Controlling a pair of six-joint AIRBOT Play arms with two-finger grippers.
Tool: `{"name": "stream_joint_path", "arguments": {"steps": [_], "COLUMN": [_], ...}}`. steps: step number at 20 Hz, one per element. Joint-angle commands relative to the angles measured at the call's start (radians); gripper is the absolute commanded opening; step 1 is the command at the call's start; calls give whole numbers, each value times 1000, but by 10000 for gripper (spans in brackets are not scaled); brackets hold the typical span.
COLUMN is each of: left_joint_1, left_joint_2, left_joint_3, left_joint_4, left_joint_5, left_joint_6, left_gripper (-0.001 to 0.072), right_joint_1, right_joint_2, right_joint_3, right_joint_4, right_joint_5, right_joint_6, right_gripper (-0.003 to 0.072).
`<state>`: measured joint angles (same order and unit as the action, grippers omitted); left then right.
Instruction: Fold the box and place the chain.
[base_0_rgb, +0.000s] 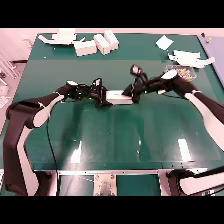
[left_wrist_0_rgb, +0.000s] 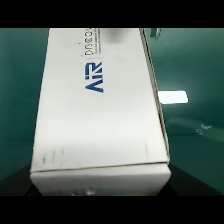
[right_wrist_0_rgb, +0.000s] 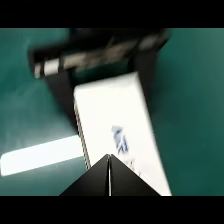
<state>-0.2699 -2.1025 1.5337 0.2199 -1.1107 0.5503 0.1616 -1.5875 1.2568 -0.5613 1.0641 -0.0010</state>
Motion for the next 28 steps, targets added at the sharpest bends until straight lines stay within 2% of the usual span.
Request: {"name": "stream_joint_path", "arguments": {"steps": [1,4,7,9,15,19,24,25,26,28], "left_joint_1": [-2,-2,-2,-2,-2,-2,-1,-1,3,15], "left_joint_2": [0,0,0,1,1,1,1,1,2,3], "left_joint_3": [0,0,0,1,1,0,1,1,1,14], "left_joint_4": [4,4,4,-2,-12,-13,-19,-24,-25,-52], "left_joint_5": [-5,-5,-5,-5,-5,-7,-2,5,1,7], "left_joint_6": [1,1,1,1,1,1,1,1,10,7], "left_gripper": [284,285,285,285,284,285,282,210,36,20], "right_joint_1": [1,-24,-100,-176,-394,-505,-511,-511,-511,-511], "right_joint_2": [138,274,465,609,925,1006,1006,1006,1005,1006], "right_joint_3": [1,-5,-67,-144,-467,-629,-652,-652,-652,-652], "right_joint_4": [30,16,-99,-148,-215,-217,-214,-212,-206,-206], "right_joint_5": [2,2,-18,-40,-62,-88,-100,-101,-104,-105], "right_joint_6": [111,290,481,571,573,552,539,539,539,539], "right_gripper": [7,6,6,6,7,8,8,8,8,8]}}
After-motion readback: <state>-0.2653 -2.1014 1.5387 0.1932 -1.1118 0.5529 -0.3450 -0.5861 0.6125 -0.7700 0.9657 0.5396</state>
